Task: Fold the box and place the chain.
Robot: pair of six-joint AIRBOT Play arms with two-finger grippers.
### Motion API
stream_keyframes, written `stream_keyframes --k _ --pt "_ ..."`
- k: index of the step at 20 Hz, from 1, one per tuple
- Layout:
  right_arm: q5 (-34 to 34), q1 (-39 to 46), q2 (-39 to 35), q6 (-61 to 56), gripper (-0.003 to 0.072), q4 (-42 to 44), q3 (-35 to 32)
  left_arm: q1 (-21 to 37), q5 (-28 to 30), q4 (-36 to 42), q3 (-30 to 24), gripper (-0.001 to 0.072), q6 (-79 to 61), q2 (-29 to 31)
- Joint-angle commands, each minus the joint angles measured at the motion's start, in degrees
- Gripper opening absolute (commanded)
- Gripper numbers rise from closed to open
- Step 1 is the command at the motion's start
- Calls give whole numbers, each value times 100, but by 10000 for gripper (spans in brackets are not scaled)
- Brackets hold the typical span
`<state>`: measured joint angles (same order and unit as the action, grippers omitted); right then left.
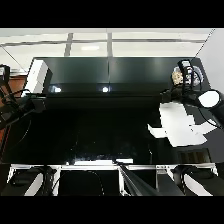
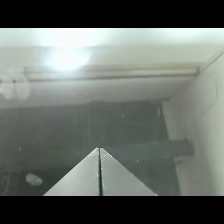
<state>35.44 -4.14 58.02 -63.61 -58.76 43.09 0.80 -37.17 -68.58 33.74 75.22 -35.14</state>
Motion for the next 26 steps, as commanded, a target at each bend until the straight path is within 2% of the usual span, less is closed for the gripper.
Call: stream_keyframes --k 1,2,3,5,7,8,11,13,14,19,20,21,23,24,25,26 --pt "-726 15 66 13 648 369 0 -7 389 295 -4 119 2 -120" --pt "-940 55 122 17 714 334 11 -7 409 378 -4 536 4 -260" --pt "-984 186 192 -39 714 160 83 -7 337 415 0 712 17 -411" --pt "-686 1038 479 -1362 713 -927 501 -7 -26 409 11 711 -33 -647" --pt "273 2347 981 -2422 712 -2142 1235 -7 -170 221 11 710 -46 -750" --pt "892 3040 1290 -2382 712 -2435 1648 -7 -190 55 11 710 -44 -756" --pt "2763 4607 2127 -1187 712 -2162 2597 0 -203 -33 11 710 -37 -758" --pt "3976 5040 2559 385 712 -1696 2848 -2 -247 52 11 710 -7 -776" --pt "4374 5060 2708 881 712 -1622 2850 -7 -269 66 11 710 -2 -796" --pt "4935 4966 3281 1036 710 -1239 2778 -7 -671 149 11 710 4 -1010" --pt "5007 4935 3289 1038 659 -1294 2708 -7 -715 205 11 709 7 -1045" --pt "5086 4911 3289 1036 560 -1491 2675 -7 -715 291 11 710 4 -1062" --pt "5176 4916 3274 1003 533 -1556 2675 -7 -699 337 11 710 7 -1064" --pt "5211 4907 3259 1001 409 -1558 2675 -7 -713 337 11 710 7 -1064" --pt "5265 4870 3228 997 359 -1569 2662 -7 -728 337 11 710 7 -1064" --pt "5263 4826 3171 994 357 -1606 2621 -7 -737 337 11 710 7 -1064"
